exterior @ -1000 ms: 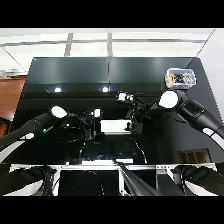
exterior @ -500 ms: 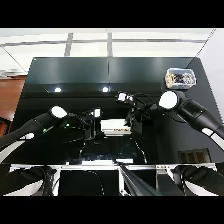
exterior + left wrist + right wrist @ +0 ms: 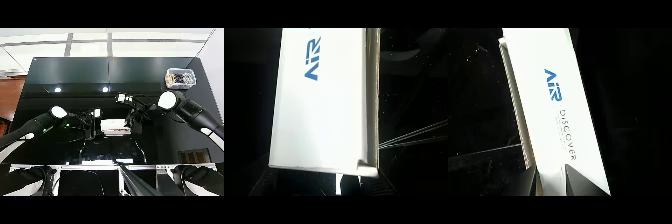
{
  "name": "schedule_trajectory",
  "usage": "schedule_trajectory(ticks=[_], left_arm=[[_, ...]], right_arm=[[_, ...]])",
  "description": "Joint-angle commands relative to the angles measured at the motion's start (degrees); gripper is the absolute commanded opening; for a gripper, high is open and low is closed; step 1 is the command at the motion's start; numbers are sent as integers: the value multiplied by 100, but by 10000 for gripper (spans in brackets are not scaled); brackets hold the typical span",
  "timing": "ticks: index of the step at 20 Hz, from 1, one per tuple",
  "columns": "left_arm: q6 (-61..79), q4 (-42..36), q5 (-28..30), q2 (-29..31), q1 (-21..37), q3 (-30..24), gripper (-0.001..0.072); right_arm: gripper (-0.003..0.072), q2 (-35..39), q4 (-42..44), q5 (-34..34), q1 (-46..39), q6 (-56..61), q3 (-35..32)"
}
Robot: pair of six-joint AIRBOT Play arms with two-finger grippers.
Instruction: Fold the box and place the chain.
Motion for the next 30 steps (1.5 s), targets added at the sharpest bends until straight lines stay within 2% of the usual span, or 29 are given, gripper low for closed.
schedule_trajectory(ticks=[1,8,21,26,27,28,30], left_arm=[[0,2,0,-4,-4,4,357],[0,2,0,-4,-4,4,357],[0,2,-2,-4,-4,4,357],[0,2,-2,-4,-4,4,357],[2,2,-2,-4,-4,4,357],[2,2,-2,-4,-4,4,357],[2,2,-2,-4,-4,4,357]], right_arm=[[195,-2,-31,96,42,0,-2],[213,-4,-52,90,144,0,-2],[203,4,-284,153,153,61,-13],[201,540,-282,890,-365,1974,205],[82,551,-243,1104,-540,2562,164],[21,549,55,1078,-691,3289,-9],[19,540,1493,815,-809,3329,-511]])
